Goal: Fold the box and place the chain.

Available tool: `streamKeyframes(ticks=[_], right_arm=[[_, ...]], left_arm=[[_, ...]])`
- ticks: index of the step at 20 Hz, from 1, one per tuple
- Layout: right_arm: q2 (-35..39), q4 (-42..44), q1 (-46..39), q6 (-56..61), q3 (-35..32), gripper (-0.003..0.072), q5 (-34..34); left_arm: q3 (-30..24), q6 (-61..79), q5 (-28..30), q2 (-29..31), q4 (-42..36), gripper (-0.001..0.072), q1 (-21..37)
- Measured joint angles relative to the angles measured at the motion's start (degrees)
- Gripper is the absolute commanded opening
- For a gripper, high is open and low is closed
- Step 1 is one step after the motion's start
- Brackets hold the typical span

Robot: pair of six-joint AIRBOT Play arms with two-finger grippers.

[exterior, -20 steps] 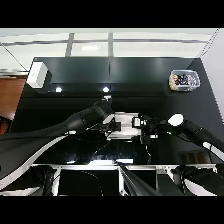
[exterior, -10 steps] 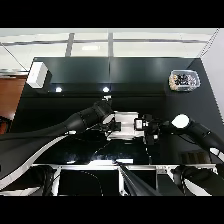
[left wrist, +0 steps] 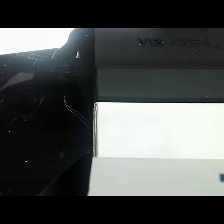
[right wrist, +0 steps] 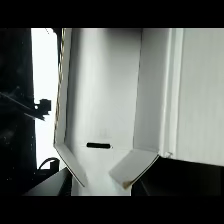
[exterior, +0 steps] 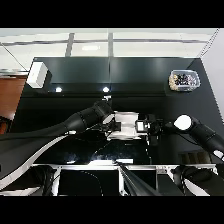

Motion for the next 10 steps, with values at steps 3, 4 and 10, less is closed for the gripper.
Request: streamKeyframes(ticks=[3, 4, 10], right_arm=[[-0.3, 1.2, 0.0, 0.1, 0.0, 0.0101, 0.0], [-0.4, 1.9, 0.0, 0.3, 0.0, 0.0075, 0.2], [-1.1, 8.6, 0.2, 1.1, 0.0, 0.0076, 0.5]], left_arm=[[0.0, 0.0, 0.3, 0.0, 0.0, 0.0023, 0.0], [0.0, 0.0, 0.4, 0.0, 0.0, 0.0023, 0.0], [0.0, -0.1, 0.7, 0.0, 0.0, 0.0023, 0.0]])
